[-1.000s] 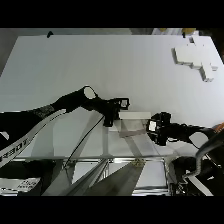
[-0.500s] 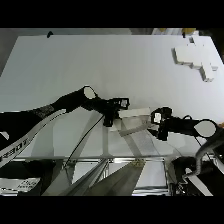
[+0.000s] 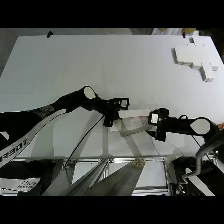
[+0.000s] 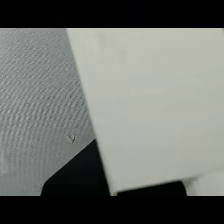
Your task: Fold the box and place the chain.
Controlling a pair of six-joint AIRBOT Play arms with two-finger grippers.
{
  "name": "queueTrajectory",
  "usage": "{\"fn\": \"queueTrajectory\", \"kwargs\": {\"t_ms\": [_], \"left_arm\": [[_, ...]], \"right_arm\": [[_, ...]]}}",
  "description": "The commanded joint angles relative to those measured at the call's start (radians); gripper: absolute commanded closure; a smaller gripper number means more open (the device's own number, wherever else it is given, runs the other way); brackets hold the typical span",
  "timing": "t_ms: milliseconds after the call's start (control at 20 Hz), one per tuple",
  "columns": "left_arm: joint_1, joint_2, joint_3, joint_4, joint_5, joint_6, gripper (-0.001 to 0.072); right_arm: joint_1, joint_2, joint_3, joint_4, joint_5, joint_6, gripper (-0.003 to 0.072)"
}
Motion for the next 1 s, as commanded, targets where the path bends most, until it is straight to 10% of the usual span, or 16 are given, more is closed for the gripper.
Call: {"fn": "queueTrajectory", "kwargs": {"t_ms": [0,400,650,950], "left_arm": [[0.000,0.000,0.001,0.000,0.000,0.000,0.0699],[0.000,0.000,0.001,0.000,0.000,0.000,0.0699],[0.000,0.000,0.001,0.000,0.001,0.000,0.0699],[0.000,0.000,0.001,0.000,0.001,0.000,0.0699]], "right_arm": [[0.006,0.008,-0.031,-0.050,-0.014,0.027,0.0024],[0.099,0.290,-0.037,-0.087,0.080,0.242,0.0028],[0.226,0.325,-0.037,-0.034,0.089,0.414,0.0595],[0.443,-0.017,-0.027,0.196,-0.278,0.415,0.0672]]}}
